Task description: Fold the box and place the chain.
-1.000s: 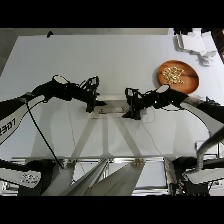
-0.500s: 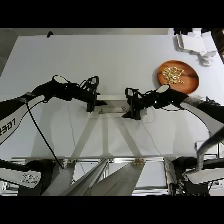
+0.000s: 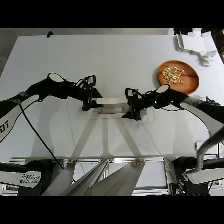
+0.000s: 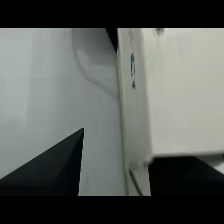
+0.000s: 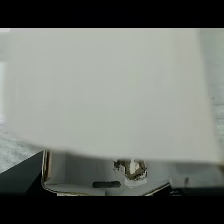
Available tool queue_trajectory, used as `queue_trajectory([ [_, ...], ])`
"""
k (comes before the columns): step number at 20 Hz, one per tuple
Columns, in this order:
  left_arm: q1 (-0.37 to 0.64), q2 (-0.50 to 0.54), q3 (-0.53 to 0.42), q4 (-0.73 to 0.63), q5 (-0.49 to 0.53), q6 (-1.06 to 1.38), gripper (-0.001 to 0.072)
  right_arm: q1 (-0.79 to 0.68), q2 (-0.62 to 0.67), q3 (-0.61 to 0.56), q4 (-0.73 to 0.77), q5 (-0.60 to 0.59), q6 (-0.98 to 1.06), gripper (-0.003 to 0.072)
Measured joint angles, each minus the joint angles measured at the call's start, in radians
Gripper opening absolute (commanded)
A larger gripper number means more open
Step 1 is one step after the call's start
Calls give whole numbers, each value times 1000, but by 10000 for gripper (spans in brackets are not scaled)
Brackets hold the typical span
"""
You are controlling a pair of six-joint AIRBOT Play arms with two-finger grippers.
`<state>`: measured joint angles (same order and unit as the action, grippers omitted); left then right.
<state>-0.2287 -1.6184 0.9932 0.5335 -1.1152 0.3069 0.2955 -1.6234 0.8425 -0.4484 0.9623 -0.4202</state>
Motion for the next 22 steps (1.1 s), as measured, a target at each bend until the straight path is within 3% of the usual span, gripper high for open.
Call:
queue_trajectory([
  [2,36,43,0,65,-4,-92,441,0,0,0,0,0,0,543],
  [3,55,70,0,98,-12,-150,406,0,0,0,0,0,0,543],
  [4,72,96,0,128,-19,-203,251,0,0,0,0,0,0,543],
  [5,85,122,0,155,-31,-253,21,0,0,0,0,-1,0,543],
  [9,84,204,-16,232,-140,-393,10,0,0,0,0,-1,0,543],
  [14,-12,221,-92,143,-170,-427,3,0,0,0,0,-1,0,543],
  [18,-40,209,-125,-50,-11,-423,5,0,0,0,0,-1,0,543],
  [22,-33,200,-134,-197,258,-481,6,0,0,0,1,-1,0,543],
])
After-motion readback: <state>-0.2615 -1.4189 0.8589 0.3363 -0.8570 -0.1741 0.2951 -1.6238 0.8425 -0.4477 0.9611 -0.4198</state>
